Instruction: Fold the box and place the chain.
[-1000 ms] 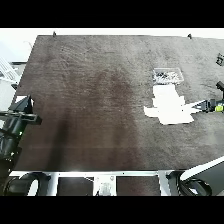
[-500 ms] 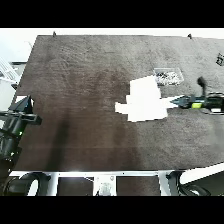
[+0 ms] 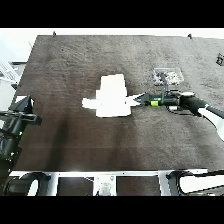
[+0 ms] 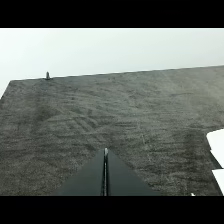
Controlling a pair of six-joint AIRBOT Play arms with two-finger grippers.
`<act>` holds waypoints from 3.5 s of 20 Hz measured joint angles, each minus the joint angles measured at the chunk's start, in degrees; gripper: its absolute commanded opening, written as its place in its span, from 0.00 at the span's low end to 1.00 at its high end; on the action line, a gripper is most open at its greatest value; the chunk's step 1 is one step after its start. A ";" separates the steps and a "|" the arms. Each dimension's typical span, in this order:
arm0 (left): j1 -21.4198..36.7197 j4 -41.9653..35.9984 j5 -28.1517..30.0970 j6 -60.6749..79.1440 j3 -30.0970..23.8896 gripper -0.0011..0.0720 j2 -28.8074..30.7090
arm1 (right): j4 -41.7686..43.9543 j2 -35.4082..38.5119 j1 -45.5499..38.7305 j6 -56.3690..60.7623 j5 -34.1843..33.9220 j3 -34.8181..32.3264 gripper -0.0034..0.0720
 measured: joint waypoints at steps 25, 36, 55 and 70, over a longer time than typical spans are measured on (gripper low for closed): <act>0.02 0.07 -6.60 -0.20 6.75 0.81 -19.82 | 1.86 -1.68 3.48 -5.73 -7.45 1.53 0.06; 0.07 12.46 -38.07 -15.58 50.75 0.81 -75.71 | 2.45 -1.68 3.89 -5.81 -7.45 1.53 0.06; -10.80 50.34 -66.97 -51.69 105.11 0.81 -111.84 | 2.67 -1.68 4.15 -5.88 -8.35 1.46 0.06; -12.17 39.50 -66.75 -46.42 106.25 0.80 -117.24 | 2.47 -1.68 4.15 -6.23 -8.35 1.29 0.06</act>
